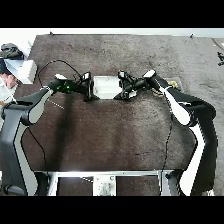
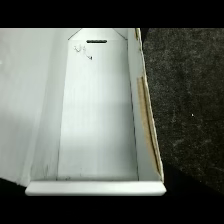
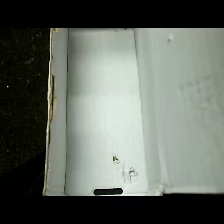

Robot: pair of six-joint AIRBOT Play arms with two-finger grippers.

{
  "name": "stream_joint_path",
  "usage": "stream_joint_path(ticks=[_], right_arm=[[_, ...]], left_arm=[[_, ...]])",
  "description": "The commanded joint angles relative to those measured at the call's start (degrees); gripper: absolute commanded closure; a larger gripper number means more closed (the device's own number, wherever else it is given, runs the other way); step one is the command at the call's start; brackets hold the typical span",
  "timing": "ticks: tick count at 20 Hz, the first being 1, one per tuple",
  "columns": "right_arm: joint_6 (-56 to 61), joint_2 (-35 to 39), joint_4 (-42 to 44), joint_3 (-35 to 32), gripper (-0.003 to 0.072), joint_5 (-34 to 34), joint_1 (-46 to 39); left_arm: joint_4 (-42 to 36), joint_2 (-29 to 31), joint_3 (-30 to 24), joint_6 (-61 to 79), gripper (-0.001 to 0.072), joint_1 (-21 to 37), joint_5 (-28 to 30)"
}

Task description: Fold the box and place the chain.

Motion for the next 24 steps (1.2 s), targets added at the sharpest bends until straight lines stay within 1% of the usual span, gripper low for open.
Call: stream_joint_path(ticks=[1,14,15,16,19,24], right_arm=[[0.0,0.0,0.0,0.0,0.0329,0.0,0.0],[0.0,0.0,0.0,0.0,0.0329,0.1,0.0],[0.0,0.1,0.0,0.0,0.0283,-0.2,0.0],[0.0,0.1,0.3,0.0,0.0094,0.0,-0.2],[0.0,0.1,-0.1,0.0,0.0086,0.2,-0.5],[0.0,0.2,-2.0,0.0,0.0085,4.7,-2.1]], left_arm=[[0.0,0.0,0.0,0.0,0.0364,0.0,0.1],[0.0,0.0,0.0,0.0,0.0364,0.0,0.1],[0.0,0.0,0.0,0.0,0.0364,0.0,0.1],[0.0,0.0,0.0,0.0,0.0364,0.0,0.1],[0.0,0.0,0.0,0.0,0.0364,0.0,0.0],[0.0,0.0,0.0,0.0,0.0364,0.0,0.1]])
